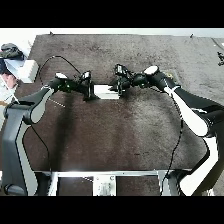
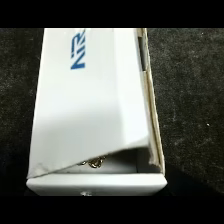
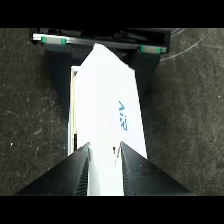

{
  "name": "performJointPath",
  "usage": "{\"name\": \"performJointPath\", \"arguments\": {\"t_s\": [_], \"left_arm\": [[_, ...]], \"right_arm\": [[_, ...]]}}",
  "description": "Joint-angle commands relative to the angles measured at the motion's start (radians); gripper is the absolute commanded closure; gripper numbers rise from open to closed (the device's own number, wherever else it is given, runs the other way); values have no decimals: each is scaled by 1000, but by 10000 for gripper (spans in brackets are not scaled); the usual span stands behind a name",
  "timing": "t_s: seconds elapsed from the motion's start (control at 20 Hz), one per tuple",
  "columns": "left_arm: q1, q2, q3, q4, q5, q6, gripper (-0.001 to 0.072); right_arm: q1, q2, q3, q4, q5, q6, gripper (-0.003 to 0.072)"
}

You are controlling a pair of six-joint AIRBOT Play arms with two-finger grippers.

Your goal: Fold the box and place the chain.

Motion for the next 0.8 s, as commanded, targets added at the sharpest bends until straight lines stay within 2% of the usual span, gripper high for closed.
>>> {"name": "performJointPath", "arguments": {"t_s": [0.0, 0.25, 0.5, 0.75], "left_arm": [[-1, 0, 0, 0, 0, 0, 366], [-1, 0, 0, 0, 0, 0, 366], [-1, 0, 0, 0, 0, 0, 366], [-1, 0, 0, 0, 0, 1, 366]], "right_arm": [[-1, -2, 0, -33, 4, 21, 474], [-1, -4, 0, -33, 5, 23, 474], [-1, -16, -18, -34, 74, 78, 474], [-2, -18, -37, -33, 92, 81, 472]]}}
